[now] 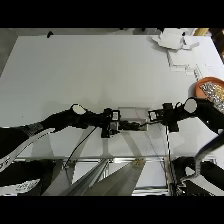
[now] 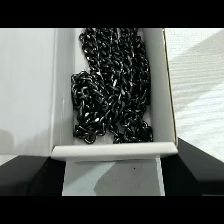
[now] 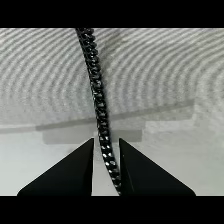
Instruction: Fold the box and place the chain.
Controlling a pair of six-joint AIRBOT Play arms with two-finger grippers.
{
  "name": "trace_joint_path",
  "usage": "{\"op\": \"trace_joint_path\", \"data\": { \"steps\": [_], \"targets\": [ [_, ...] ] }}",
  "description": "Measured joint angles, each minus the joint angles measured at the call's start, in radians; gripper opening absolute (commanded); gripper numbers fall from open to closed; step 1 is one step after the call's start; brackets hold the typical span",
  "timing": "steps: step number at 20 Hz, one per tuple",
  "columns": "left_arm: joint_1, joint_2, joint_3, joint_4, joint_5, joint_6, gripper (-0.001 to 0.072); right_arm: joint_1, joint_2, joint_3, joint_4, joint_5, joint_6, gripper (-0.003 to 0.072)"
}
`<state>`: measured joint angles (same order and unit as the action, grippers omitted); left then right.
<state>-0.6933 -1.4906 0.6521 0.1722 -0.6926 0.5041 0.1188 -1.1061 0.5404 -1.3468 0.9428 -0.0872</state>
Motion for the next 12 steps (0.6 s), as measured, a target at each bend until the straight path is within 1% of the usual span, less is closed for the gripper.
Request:
{"op": "trace_joint_path", "data": {
  "steps": [1, 2, 4, 5, 7, 10, 12],
  "targets": [
    [0.000, 0.000, 0.000, 0.000, 0.000, 0.000, 0.0206, 0.000, -0.001, 0.000, 0.002, 0.000, 0.000, 0.0048],
    [0.000, 0.000, 0.000, 0.000, 0.000, 0.000, 0.0206, 0.000, -0.002, 0.000, 0.010, 0.002, 0.000, 0.0020],
    [0.000, 0.000, 0.000, 0.000, 0.000, 0.000, 0.0206, -0.001, 0.000, 0.000, 0.039, 0.021, 0.000, 0.0019],
    [0.000, 0.000, 0.000, 0.000, 0.000, 0.000, 0.0206, 0.000, 0.006, -0.001, 0.060, 0.049, -0.001, 0.0019],
    [0.000, 0.000, 0.000, 0.000, 0.000, 0.000, 0.0206, 0.000, 0.036, 0.000, 0.105, 0.081, 0.000, 0.0019],
    [0.000, 0.000, 0.000, 0.000, 0.000, 0.000, 0.0206, 0.006, 0.135, 0.000, 0.168, 0.124, 0.000, 0.0019],
    [0.000, 0.000, 0.000, 0.000, 0.000, 0.000, 0.0206, 0.024, 0.216, 0.000, 0.218, 0.129, 0.000, 0.0019]
  ]
}}
